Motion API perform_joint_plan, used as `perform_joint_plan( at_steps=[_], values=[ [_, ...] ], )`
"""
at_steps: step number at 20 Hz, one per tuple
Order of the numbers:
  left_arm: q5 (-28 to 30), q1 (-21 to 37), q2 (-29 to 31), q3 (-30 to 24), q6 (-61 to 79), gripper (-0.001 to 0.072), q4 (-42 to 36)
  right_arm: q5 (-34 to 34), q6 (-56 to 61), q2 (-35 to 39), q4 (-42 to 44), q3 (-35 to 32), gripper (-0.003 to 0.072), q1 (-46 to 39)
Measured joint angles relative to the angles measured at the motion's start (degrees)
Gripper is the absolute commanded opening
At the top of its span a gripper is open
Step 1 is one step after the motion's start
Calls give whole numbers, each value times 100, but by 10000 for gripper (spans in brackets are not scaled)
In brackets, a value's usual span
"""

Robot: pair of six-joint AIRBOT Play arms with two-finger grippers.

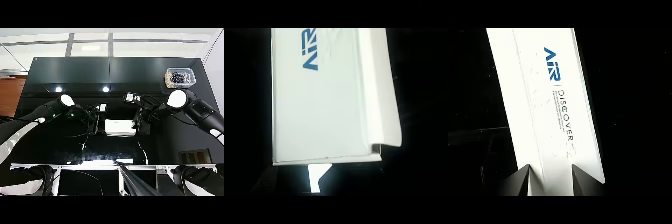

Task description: Fold the box and place the chain.

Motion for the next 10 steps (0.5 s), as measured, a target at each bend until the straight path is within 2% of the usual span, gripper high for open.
perform_joint_plan(
  at_steps=[2,10],
  values=[
    [0,0,0,0,11,441,0,2,-2,0,0,0,163,4],
    [0,0,0,0,11,441,0,37,4,2,2,2,163,11]
  ],
)
